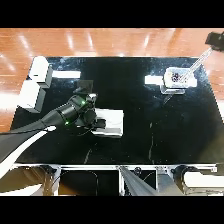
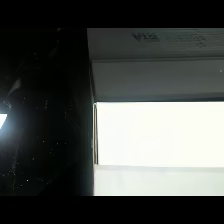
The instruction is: Fold the box and place the chain.
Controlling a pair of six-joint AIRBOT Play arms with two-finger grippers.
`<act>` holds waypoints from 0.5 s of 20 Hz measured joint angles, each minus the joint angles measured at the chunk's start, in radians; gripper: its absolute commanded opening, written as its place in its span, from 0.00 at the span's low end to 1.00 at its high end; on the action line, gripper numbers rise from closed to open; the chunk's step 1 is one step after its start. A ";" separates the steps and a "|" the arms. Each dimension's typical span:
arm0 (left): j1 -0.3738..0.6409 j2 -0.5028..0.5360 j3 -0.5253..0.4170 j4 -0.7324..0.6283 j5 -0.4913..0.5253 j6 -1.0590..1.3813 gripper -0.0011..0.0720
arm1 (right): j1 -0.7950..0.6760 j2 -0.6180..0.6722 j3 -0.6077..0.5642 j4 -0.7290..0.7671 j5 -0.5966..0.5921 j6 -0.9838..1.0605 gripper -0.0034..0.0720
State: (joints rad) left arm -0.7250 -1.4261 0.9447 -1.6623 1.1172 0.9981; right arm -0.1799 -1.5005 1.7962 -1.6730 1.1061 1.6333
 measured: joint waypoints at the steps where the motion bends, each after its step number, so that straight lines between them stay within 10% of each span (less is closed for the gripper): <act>1: 0.000 0.000 0.000 0.000 0.000 0.000 0.05 | 0.000 0.024 0.003 0.001 -0.001 -0.003 0.08; 10: 0.000 0.000 0.000 0.000 0.001 0.000 0.05 | 0.006 0.194 0.150 0.122 0.004 -0.069 0.09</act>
